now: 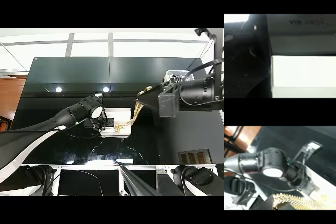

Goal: Fold the box and place the chain.

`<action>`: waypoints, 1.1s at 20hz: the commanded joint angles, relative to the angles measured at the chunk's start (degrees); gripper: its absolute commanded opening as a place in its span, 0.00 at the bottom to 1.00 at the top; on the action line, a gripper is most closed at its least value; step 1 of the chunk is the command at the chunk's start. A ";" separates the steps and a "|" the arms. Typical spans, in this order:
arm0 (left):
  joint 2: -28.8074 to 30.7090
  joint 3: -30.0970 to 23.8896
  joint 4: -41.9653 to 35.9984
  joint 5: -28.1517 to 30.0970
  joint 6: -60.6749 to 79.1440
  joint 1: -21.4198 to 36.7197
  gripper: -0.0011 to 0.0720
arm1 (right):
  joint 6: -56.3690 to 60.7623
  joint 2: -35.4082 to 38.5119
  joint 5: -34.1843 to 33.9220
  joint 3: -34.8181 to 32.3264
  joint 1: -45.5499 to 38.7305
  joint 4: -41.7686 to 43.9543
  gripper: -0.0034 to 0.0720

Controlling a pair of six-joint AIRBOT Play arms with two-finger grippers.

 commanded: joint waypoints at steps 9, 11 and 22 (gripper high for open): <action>0.00 0.07 0.00 -1.07 0.00 0.00 0.05 | 0.37 -0.35 -5.46 7.96 0.20 2.08 0.06; 0.00 0.07 -0.02 -1.07 0.02 0.00 0.05 | 0.92 -0.66 -3.54 8.09 0.59 2.12 0.06; 0.00 0.07 0.02 -1.01 0.00 0.00 0.05 | 0.87 -6.43 -2.97 -7.06 2.89 -0.72 0.06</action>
